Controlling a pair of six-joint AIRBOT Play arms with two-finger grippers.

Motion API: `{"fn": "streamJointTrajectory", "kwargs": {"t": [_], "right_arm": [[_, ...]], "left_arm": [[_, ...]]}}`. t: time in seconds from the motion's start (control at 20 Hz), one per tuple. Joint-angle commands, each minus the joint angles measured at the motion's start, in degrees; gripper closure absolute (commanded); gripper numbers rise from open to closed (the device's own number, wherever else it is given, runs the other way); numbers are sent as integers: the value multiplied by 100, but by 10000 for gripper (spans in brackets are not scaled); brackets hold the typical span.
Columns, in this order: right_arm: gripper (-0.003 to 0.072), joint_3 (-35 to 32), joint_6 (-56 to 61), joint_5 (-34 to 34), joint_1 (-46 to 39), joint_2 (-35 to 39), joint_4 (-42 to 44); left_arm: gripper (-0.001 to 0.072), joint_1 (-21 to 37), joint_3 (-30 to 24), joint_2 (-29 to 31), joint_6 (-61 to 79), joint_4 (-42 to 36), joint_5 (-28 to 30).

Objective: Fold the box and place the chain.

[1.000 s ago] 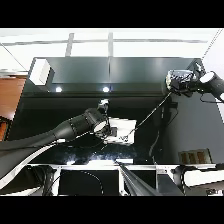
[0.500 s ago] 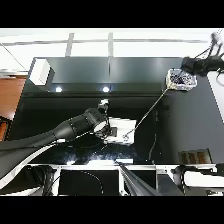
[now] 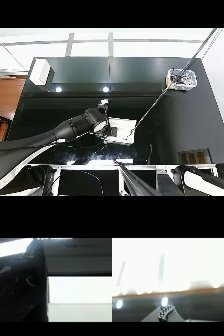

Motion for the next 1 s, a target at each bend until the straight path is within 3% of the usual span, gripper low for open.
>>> {"fn": "streamJointTrajectory", "kwargs": {"t": [0.0, 0.2, 0.45, 0.95], "right_arm": [[640, 616, -203, 7, 24, 422, -9], [640, 820, -433, 225, 199, 918, 74], [640, 804, -452, 2083, 833, 1252, 72], [640, 236, -468, 3178, 2216, 1394, 74]], "left_arm": [[677, 2, 0, 2, -2, -2, -7], [677, 2, 0, 2, 0, -2, -4], [677, 2, 0, 2, 0, -2, -2], [677, 2, 0, 2, 0, -2, -2]]}}
